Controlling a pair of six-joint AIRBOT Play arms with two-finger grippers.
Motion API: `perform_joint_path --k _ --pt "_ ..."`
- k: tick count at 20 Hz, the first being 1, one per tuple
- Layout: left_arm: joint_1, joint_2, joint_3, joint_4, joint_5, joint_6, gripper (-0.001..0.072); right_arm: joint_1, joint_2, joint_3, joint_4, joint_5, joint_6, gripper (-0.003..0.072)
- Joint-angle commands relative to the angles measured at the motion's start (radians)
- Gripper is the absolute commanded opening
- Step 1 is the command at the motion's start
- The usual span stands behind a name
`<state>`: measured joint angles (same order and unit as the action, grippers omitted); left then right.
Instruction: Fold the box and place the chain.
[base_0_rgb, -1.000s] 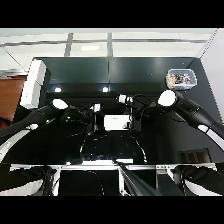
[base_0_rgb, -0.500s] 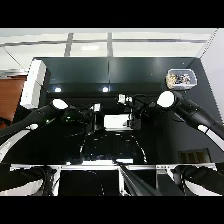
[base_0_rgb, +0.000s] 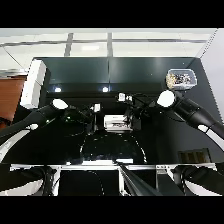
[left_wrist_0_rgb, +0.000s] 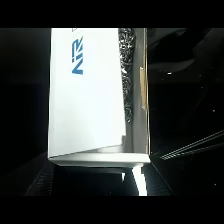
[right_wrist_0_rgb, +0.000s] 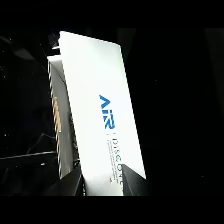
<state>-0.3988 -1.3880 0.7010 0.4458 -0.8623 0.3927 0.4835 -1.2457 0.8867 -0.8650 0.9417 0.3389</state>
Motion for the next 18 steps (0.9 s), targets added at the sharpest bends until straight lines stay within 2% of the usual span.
perform_joint_path --k 1,8,9,18 --pt "-0.001 -0.001 0.001 0.000 0.002 0.000 0.0286 0.001 0.000 0.001 -0.001 0.023 0.010 0.0239" --pt "-0.001 -0.001 0.001 0.000 0.002 0.000 0.0286 0.001 0.000 -0.002 0.000 0.023 0.010 0.0241" --pt "-0.001 -0.001 0.001 0.000 0.002 0.000 0.0286 0.001 -0.001 -0.002 -0.001 0.024 0.010 0.0277" --pt "-0.001 -0.001 0.001 0.000 0.002 0.000 0.0287 0.001 -0.001 -0.002 -0.005 0.023 0.010 0.0281"
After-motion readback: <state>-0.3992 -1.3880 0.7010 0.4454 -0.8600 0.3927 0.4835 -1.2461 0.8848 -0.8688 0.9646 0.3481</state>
